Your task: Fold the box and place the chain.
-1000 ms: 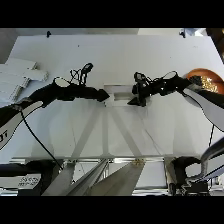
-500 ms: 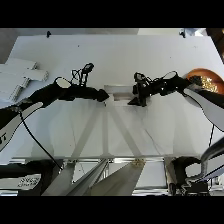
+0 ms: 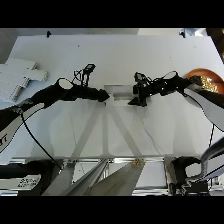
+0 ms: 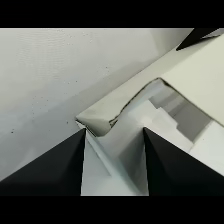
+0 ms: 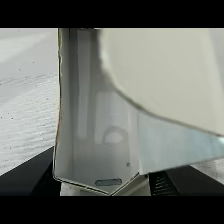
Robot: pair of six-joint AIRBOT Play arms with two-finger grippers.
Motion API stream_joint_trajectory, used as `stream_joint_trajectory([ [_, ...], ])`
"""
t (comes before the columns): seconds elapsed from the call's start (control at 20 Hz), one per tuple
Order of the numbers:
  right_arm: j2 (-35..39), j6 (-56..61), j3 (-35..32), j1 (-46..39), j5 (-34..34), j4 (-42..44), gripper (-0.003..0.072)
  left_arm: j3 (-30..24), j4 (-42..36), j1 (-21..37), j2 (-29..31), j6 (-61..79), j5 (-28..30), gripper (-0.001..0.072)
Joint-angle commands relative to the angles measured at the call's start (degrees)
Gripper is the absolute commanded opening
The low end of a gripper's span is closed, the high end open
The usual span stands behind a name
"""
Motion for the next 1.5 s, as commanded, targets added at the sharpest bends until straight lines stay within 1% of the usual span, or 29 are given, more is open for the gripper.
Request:
stream_joint_trajectory([
  [0.0, 0.0, 0.0, 0.0, 0.0, 0.0, 0.0, 0.0425, 0.0, 1.2, 0.0, 0.0, -0.3, 0.6, 0.0322],
  [0.1, 0.0, 0.0, 0.0, 0.0, 0.0, 0.0, 0.0425, 0.0, 2.8, 0.0, 0.0, -0.9, 0.5, 0.0317],
  [0.2, 0.0, 0.0, 0.0, 0.0, 0.0, 0.0, 0.0425, 0.1, 2.5, 0.0, 0.1, -1.3, 0.5, 0.0331],
  [0.3, 0.0, 0.0, 0.0, 0.0, 0.0, 0.0, 0.0425, 0.2, 2.3, 0.0, 0.1, -1.4, 0.5, 0.0371],
  [0.45, 0.0, 0.0, 0.0, 0.0, 0.0, 0.0, 0.0425, 0.2, 2.0, 0.0, 1.0, -2.5, -0.3, 0.0522],
  [0.6, 0.0, 0.0, 0.0, 0.0, 0.0, 0.0, 0.0425, 0.9, 2.0, 0.3, 2.0, -5.0, -1.8, 0.0539],
  [0.8, 0.0, 0.0, 0.0, 0.0, 0.0, 0.0, 0.0425, 1.7, 0.1, 0.1, 2.0, -6.7, -4.5, 0.0540],
  [0.9, 0.0, 0.0, 0.0, 0.0, 0.0, 0.0, 0.0425, 1.7, 1.0, 0.1, 2.0, -7.6, -5.1, 0.0539],
  [1.0, 0.0, 0.0, 0.0, 0.0, 0.0, 0.0, 0.0425, 1.7, 3.5, 0.0, 1.9, -11.7, -5.0, 0.0539],
  [1.1, 0.0, 0.0, 0.0, 0.0, 0.0, 0.0, 0.0425, 1.7, 4.1, -0.3, 2.0, -13.0, -4.6, 0.0533],
  [1.15, 0.0, 0.0, 0.0, 0.0, 0.0, 0.0, 0.0425, 1.7, 4.2, -0.9, 1.9, -13.0, -4.6, 0.0500],
  [1.3, 0.0, 0.0, 0.0, 0.0, 0.0, 0.0, 0.0425, 1.9, 5.9, -2.8, 1.6, -14.9, -2.6, 0.0490],
  [1.45, 0.0, 0.0, 0.0, 0.0, 0.0, 0.0, 0.0425, 3.2, 5.9, -3.4, 0.5, -18.4, -2.2, 0.0477],
])
